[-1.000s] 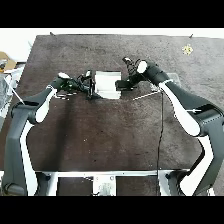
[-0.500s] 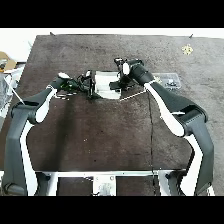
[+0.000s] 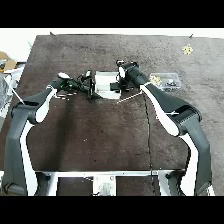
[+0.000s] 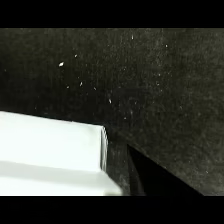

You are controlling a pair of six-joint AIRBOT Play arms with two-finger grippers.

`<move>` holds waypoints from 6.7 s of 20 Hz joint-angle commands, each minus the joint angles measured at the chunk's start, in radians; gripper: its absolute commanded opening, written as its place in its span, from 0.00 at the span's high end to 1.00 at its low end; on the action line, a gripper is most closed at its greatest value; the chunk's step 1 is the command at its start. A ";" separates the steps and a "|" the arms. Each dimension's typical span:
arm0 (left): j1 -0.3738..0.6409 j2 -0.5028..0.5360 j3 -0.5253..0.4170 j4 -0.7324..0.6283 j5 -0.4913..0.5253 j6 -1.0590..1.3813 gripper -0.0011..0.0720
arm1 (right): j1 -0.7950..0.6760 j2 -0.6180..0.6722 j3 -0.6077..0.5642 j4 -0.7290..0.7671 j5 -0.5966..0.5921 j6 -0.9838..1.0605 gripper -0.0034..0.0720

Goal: Fold the box and place the chain.

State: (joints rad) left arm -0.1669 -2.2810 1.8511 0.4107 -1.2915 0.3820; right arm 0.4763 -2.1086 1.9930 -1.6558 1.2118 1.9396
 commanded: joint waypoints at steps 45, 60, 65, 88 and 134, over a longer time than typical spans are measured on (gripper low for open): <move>0.000 0.000 0.000 0.000 0.000 0.000 0.81 | -0.494 0.185 -0.085 0.079 0.089 -0.424 0.62; 0.000 0.000 0.000 0.000 0.000 0.000 0.81 | -0.494 0.106 -0.085 0.139 0.064 -0.447 0.62; 0.000 0.000 0.000 0.000 0.000 0.000 0.81 | -0.495 0.103 -0.082 0.140 0.058 -0.444 0.91; 0.000 0.000 0.000 0.000 0.000 0.000 0.81 | -0.271 0.848 -0.082 0.007 -0.472 -0.490 0.96; 0.000 0.000 0.000 0.000 0.000 0.000 0.81 | -0.062 0.551 -0.421 0.116 -0.310 -0.414 0.61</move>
State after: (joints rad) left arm -0.1669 -2.2810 1.8511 0.4107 -1.2915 0.3820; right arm 0.4751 -1.5948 1.5940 -1.5375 0.7605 1.4704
